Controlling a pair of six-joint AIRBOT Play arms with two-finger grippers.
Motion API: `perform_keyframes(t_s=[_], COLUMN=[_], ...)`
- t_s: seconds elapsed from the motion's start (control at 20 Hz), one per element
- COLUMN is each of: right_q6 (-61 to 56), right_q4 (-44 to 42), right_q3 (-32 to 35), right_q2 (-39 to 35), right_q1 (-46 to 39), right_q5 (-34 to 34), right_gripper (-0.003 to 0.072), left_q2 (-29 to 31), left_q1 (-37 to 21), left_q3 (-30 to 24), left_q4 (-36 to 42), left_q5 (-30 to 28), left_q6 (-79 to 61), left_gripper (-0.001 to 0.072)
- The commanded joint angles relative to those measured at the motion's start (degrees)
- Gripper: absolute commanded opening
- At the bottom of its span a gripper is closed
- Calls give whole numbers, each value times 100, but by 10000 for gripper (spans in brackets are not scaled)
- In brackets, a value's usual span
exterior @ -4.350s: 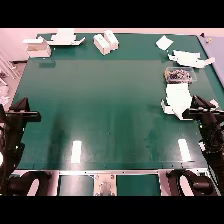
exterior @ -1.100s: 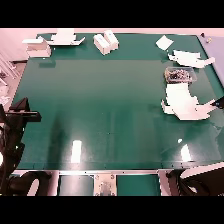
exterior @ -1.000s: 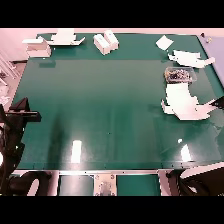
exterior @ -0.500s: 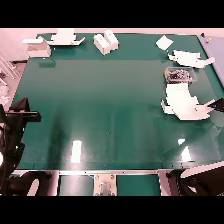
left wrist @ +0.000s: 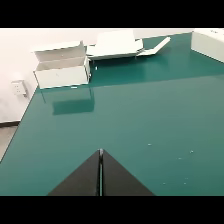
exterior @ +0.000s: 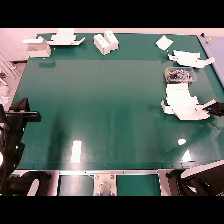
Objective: Fold the box and place the chain.
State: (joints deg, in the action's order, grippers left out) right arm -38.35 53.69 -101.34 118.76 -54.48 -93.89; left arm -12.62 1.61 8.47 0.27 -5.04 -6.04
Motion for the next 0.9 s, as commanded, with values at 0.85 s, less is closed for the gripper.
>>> perform_keyframes(t_s=[0.85], right_q6=[155], right_q4=[-208], right_q3=[-654], right_q2=[378], right_q1=[-52], right_q5=[11], right_gripper=[419], left_q2=[0], left_q1=[-4], left_q3=[-2], left_q4=[0], left_q5=[-2], left_q6=[-2], left_gripper=[20])
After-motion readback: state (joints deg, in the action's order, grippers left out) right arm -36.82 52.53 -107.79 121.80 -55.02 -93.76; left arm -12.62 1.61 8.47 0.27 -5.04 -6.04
